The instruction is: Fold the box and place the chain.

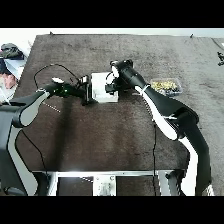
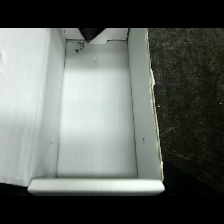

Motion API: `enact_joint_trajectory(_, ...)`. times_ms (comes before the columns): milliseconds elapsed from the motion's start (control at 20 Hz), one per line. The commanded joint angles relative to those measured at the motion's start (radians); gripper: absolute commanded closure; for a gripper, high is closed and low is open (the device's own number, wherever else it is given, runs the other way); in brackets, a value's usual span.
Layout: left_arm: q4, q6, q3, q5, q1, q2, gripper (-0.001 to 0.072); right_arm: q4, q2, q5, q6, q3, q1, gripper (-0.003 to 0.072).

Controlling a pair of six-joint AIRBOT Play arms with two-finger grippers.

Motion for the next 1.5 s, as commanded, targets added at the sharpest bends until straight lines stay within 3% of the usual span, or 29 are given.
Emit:
enact_joint_trajectory(0,0.000,0.000,0.000,0.001,0.000,-0.001,0.0243,-0.005,0.055,0.006,-0.087,-0.001,0.000,0.0197)
enact_joint_trajectory(200,0.000,0.000,0.000,0.001,0.000,-0.001,0.0243,-0.030,0.154,-0.006,-0.179,-0.057,0.000,0.0204)
enact_joint_trajectory(300,0.000,0.000,0.000,0.001,0.000,-0.001,0.0243,-0.079,0.208,-0.020,-0.229,-0.079,0.000,0.0479)
enact_joint_trajectory(350,0.000,0.000,0.000,0.001,0.000,-0.001,0.0242,-0.096,0.232,-0.043,-0.254,-0.090,-0.001,0.0522)
enact_joint_trajectory(550,0.000,0.000,0.000,0.002,0.000,-0.001,0.0242,-0.101,0.350,-0.164,-0.281,-0.191,-0.032,0.0521)
enact_joint_trajectory(650,0.000,0.000,0.000,0.002,0.000,-0.001,0.0242,-0.102,0.430,-0.234,-0.298,-0.300,-0.059,0.0521)
enact_joint_trajectory(750,0.000,0.000,0.000,0.002,0.000,-0.001,0.0242,-0.102,0.536,-0.380,-0.298,-0.467,-0.096,0.0521)
enact_joint_trajectory(950,0.000,0.000,0.000,0.002,0.000,-0.001,0.0243,-0.096,0.756,-0.825,-0.298,-0.867,-0.211,0.0521)
enact_joint_trajectory(1050,0.000,0.000,0.000,0.002,0.000,-0.001,0.0242,-0.053,0.806,-0.916,-0.298,-0.992,-0.299,0.0521)
enact_joint_trajectory(1200,0.000,0.000,0.000,0.001,0.000,-0.001,0.0242,-0.007,0.798,-0.886,-0.348,-1.036,-0.435,0.0522)
enact_joint_trajectory(1300,0.000,0.000,0.000,0.002,0.000,-0.001,0.0243,0.113,0.790,-0.830,-0.432,-1.025,-0.523,0.0526)
enact_joint_trajectory(1450,0.000,0.000,0.000,0.002,0.000,-0.001,0.0243,0.306,0.685,-0.603,-0.663,-0.902,-0.642,0.0529)
